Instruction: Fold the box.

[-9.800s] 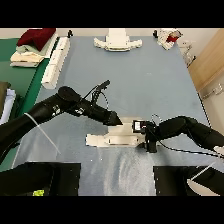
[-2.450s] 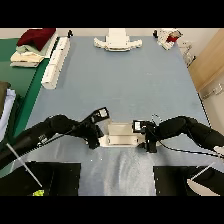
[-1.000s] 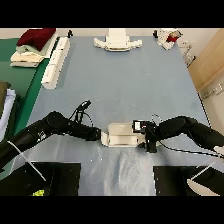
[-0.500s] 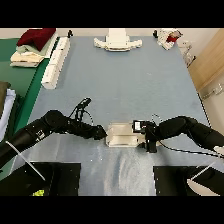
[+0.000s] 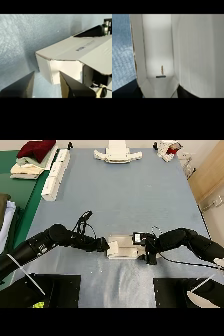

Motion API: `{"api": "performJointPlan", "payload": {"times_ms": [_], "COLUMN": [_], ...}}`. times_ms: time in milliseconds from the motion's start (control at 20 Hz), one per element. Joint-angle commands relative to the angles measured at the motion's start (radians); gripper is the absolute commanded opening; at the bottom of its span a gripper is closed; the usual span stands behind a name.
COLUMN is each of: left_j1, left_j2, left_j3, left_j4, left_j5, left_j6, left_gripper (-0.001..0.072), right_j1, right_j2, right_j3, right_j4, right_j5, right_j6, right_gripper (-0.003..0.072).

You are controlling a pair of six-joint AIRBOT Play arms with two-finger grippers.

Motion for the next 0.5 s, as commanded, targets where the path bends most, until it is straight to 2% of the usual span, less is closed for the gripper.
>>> {"api": "performJointPlan", "payload": {"times_ms": [0,250,450], "left_j1": [-0.105,-0.271,-0.357], "left_j2": [-0.005,-0.119,-0.223], "left_j3": [0.037,0.164,0.281], "left_j4": [0.148,0.462,0.678], "left_j5": [0.066,0.034,-0.098], "left_j6": [-0.229,-0.636,-0.922], "left_gripper": [0.0469,0.0463,0.0463], "right_j1": [0.0,0.0,0.0], "right_j2": [0.0,0.0,0.0], "right_j3": [0.0,0.0,0.0], "right_j4": [0.0,0.0,0.0], "right_j5": [0.0,0.0,0.0], "right_j6": [0.0,0.0,0.0], "right_gripper": [0.0481,0.0481,0.0481]}}
